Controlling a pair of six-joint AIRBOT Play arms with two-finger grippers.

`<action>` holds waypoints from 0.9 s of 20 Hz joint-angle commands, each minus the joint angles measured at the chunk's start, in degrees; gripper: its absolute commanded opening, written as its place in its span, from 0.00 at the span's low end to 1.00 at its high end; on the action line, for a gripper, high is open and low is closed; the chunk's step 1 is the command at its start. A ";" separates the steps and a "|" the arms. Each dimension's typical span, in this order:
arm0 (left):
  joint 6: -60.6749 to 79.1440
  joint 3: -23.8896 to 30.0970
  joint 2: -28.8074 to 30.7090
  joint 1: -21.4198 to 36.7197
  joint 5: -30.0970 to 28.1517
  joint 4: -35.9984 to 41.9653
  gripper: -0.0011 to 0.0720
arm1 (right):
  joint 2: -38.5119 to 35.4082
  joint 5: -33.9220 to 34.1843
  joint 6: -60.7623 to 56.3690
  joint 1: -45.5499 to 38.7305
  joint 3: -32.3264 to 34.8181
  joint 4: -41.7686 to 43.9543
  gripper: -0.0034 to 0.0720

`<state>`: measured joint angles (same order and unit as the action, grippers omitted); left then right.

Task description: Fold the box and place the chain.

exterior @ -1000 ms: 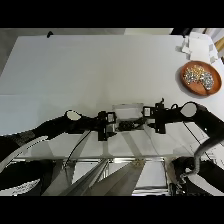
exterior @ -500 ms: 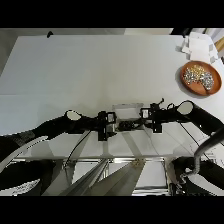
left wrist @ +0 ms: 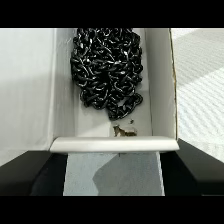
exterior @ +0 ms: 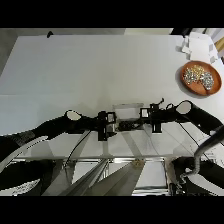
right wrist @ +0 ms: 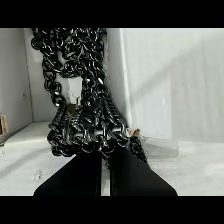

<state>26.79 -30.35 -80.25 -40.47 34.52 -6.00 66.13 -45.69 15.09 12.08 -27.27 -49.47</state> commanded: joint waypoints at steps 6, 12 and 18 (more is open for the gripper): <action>0.00 -0.02 0.04 0.02 -0.02 -0.02 0.22 | -7.98 -0.63 -19.80 -0.07 0.02 -10.93 0.06; 0.00 -0.02 0.04 0.02 0.00 -0.02 0.22 | -22.86 -6.54 -31.65 0.02 0.02 -12.98 0.06; 0.00 -0.02 0.02 0.02 -0.02 -0.02 0.22 | -37.94 -8.83 -31.74 0.02 0.00 -2.23 0.06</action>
<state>26.76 -30.35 -80.25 -40.47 34.52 -6.02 34.57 -53.89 -15.51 12.03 -27.20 -58.50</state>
